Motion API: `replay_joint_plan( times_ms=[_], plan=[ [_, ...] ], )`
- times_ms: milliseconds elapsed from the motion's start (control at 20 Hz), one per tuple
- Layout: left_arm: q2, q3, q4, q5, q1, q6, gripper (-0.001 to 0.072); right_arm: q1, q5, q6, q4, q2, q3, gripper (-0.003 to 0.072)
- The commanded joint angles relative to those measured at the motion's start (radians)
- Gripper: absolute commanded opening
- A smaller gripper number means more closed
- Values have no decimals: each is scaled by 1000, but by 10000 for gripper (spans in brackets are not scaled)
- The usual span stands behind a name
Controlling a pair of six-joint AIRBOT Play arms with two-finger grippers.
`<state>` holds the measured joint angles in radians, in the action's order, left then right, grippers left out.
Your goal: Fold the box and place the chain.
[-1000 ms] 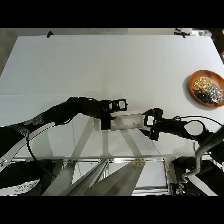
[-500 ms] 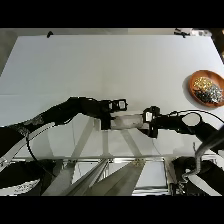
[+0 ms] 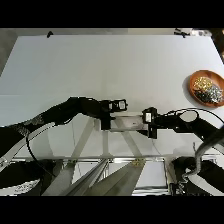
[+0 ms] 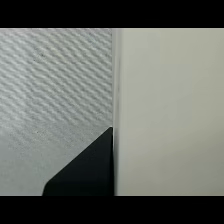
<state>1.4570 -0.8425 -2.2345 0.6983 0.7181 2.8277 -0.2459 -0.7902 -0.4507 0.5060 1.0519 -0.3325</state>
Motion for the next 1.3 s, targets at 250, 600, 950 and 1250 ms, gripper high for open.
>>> replay_joint_plan(
  times_ms=[250, 600, 950, 1250],
  plan=[
    [0, -1, 0, -2, 0, -1, 14, 21, -18, -29, -17, 129, -79, 663],
    [0, -1, -1, -3, 0, -1, 14, 24, -78, -28, 49, 143, -81, 582],
    [0, -1, 0, -3, 0, -1, 14, 24, -74, 11, 47, 145, -81, 429],
    [0, -1, 0, -3, 0, -1, 14, 24, -72, 61, 88, 145, -81, 481]
  ],
)
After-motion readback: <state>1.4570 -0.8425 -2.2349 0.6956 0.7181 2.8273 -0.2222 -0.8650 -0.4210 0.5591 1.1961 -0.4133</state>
